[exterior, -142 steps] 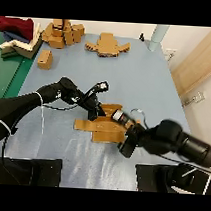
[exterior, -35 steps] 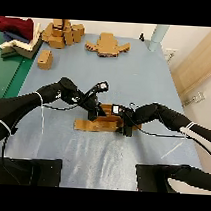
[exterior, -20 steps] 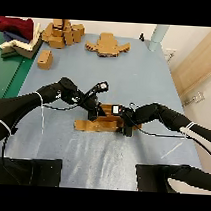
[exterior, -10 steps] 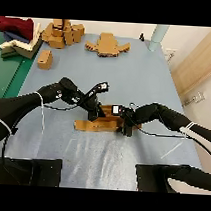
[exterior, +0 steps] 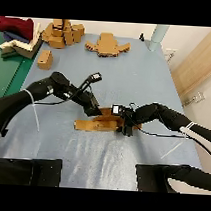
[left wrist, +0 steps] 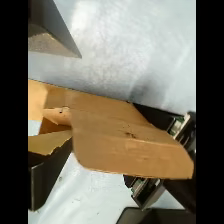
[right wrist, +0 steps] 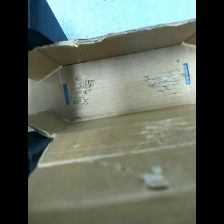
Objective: Fold the box.
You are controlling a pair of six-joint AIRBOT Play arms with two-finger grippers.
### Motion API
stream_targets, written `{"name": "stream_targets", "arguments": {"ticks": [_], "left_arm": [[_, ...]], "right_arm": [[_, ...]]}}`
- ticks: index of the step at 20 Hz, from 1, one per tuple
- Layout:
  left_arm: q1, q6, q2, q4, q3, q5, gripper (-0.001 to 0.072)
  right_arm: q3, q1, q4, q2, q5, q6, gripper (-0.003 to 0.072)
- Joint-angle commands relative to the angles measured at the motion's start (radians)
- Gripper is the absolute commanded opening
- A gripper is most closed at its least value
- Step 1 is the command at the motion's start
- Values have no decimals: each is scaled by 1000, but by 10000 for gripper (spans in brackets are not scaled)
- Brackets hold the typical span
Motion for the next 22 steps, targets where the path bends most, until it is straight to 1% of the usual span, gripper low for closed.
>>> {"name": "stream_targets", "arguments": {"ticks": [1, 2, 3, 4, 5, 6, 8, 9, 10, 11, 13, 15, 17, 19, 20, 22], "left_arm": [[53, -293, 66, 149, 1, -111, 634], [56, -364, 68, 167, 1, -185, 373], [54, -380, 68, 189, 1, -269, 5], [46, -396, 66, 195, 0, -328, 10], [31, -467, 65, 190, -4, -369, 10], [11, -540, 65, 182, -8, -386, 10], [-47, -657, 64, 154, -16, -385, 10], [-84, -667, 64, 135, -16, -360, 10], [-118, -670, 64, 111, -16, -309, 10], [-151, -673, 64, 79, -16, -229, 10], [-188, -684, 63, 41, -16, -30, 11], [-188, -735, 60, 41, -16, 171, 11], [-190, -718, 58, 41, -16, 320, 10], [-189, -718, 45, 41, -15, 405, 10], [-187, -719, 31, 41, -15, 421, 11], [-188, -727, -13, 53, -15, 423, 10]], "right_arm": [[0, 1, 0, 0, 0, 0, 593], [0, 1, 0, 0, 0, 0, 594], [0, 1, 0, 0, 0, 0, 593], [0, 1, 0, 0, -1, 0, 593], [0, 1, 0, 0, 0, 0, 594], [0, 1, 0, 0, 0, 0, 593], [0, 1, 0, 0, -1, 0, 593], [0, 1, 0, 0, -1, 0, 594], [0, 1, 0, 0, 0, 0, 594], [0, 1, 0, 0, 0, 0, 594], [0, 1, 0, 0, 0, 0, 594], [0, 1, 0, 0, 0, 0, 594], [0, 1, 0, 0, 0, 0, 593], [0, 1, 0, 0, 0, 0, 593], [0, 1, 0, 0, 0, 0, 593], [0, 1, 0, 0, -1, 0, 594]]}}
